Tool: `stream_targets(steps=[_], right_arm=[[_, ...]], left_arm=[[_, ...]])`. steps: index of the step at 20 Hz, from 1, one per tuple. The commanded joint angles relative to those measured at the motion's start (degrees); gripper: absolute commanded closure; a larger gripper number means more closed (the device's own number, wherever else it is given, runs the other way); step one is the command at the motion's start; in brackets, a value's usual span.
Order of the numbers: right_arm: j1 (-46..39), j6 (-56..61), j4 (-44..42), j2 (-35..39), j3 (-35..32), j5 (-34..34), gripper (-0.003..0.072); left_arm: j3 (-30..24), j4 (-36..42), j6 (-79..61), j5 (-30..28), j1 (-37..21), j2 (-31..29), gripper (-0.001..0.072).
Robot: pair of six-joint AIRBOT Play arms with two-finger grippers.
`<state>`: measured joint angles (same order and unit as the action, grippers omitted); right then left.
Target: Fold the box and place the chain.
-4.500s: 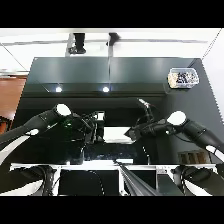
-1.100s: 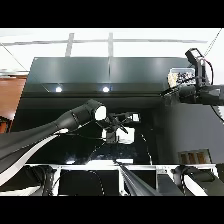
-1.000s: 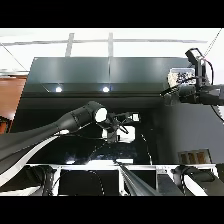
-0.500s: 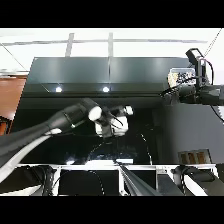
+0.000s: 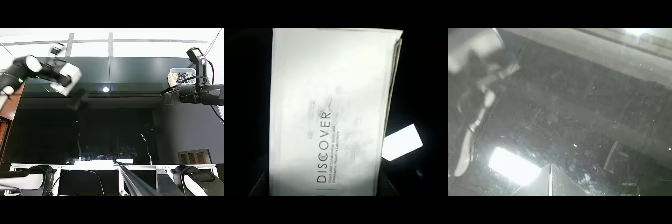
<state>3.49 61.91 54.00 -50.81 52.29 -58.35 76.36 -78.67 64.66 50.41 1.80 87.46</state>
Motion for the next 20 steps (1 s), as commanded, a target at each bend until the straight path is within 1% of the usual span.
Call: stream_targets(steps=[1,2,3,5,8,10,12,13,15,18,19,20], right_arm=[[-0.04,1.33,0.02,-0.02,0.07,1.09,0.0670],[-0.02,2.62,0.02,-0.02,0.07,1.07,0.0670],[-0.02,2.75,0.04,-0.02,0.07,1.07,0.0670],[-0.02,2.80,0.02,-0.02,0.07,1.40,0.0670],[-0.04,3.02,0.11,-0.04,0.07,1.84,0.0670],[-0.04,3.04,0.11,-0.04,0.07,3.91,0.0670],[-0.02,3.02,0.13,-0.09,0.07,6.12,0.0670],[-0.02,3.02,0.24,-0.09,0.07,6.56,0.0670],[-0.04,2.91,1.86,-0.07,0.07,7.02,0.0670],[-0.04,2.78,4.96,-0.02,0.20,6.19,0.0670],[-0.04,2.78,5.01,-0.02,0.48,5.90,0.0670],[-0.04,2.75,5.01,0.02,0.68,6.05,0.0670]], left_arm=[[13.84,-1.62,5.35,5.25,-12.11,10.45,0.0419],[18.40,-5.22,8.92,7.54,-14.05,14.01,0.0419],[21.97,-7.13,11.02,8.37,-15.56,16.81,0.0419],[27.69,-7.37,10.97,8.37,-17.59,21.29,0.0419],[35.12,-6.34,12.11,10.08,-18.27,27.23,0.0419],[37.75,-4.72,11.72,11.32,-18.10,30.03,0.0419],[37.99,-4.85,11.67,10.67,-17.90,31.50,0.0418],[38.01,-5.09,11.43,10.56,-17.90,31.89,0.0403],[39.12,-5.95,9.97,10.23,-17.33,31.89,-0.0002],[47.50,-12.98,10.75,17.22,-15.50,30.99,-0.0004],[48.17,-14.03,10.75,18.12,-14.86,29.11,-0.0003],[47.45,-13.84,10.78,18.34,-14.29,26.25,-0.0001]])
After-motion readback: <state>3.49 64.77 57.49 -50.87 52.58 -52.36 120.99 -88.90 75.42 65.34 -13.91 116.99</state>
